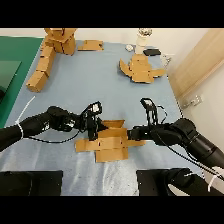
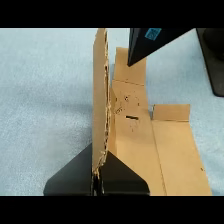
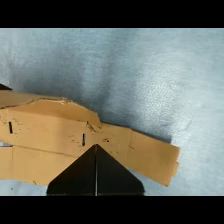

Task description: Fold the box.

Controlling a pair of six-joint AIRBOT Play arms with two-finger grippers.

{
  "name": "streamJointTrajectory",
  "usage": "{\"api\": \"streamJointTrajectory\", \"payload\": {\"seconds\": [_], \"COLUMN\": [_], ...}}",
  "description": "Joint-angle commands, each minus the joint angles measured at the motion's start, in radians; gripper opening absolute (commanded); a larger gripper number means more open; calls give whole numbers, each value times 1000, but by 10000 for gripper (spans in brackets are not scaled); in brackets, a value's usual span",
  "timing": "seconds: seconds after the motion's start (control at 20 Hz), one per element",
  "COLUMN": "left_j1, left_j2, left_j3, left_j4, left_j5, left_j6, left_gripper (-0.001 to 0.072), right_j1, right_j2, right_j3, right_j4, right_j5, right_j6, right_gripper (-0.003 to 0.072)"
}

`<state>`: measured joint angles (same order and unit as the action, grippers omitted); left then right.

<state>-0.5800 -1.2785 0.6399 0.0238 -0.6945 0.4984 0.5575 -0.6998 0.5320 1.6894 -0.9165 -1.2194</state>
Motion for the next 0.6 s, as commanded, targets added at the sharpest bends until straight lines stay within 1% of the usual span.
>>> {"api": "streamJointTrajectory", "payload": {"seconds": [0.0, 0.35, 0.4, 0.45, 0.5, 0.55], "left_j1": [0, 0, 0, 0, 0, 0], "left_j2": [0, 0, 0, 0, 0, 0], "left_j3": [1, 1, 1, 1, 1, 1], "left_j4": [21, 37, 51, 52, 52, 52], "left_j5": [-5, -4, -5, -6, -3, -3], "left_j6": [2, 0, -2, -2, -1, -1], "left_gripper": [15, 17, 107, 278, 219, 178], "right_j1": [6, 6, 6, 5, 6, 6], "right_j2": [1, 1, 1, 1, 1, 1], "right_j3": [0, 0, 0, 0, 0, 0], "right_j4": [-10, -10, -10, -10, -10, -10], "right_j5": [2, 2, 2, 2, 2, 2], "right_j6": [17, 17, 18, 18, 18, 19], "right_gripper": [2, 3, 3, 3, 3, 3]}}
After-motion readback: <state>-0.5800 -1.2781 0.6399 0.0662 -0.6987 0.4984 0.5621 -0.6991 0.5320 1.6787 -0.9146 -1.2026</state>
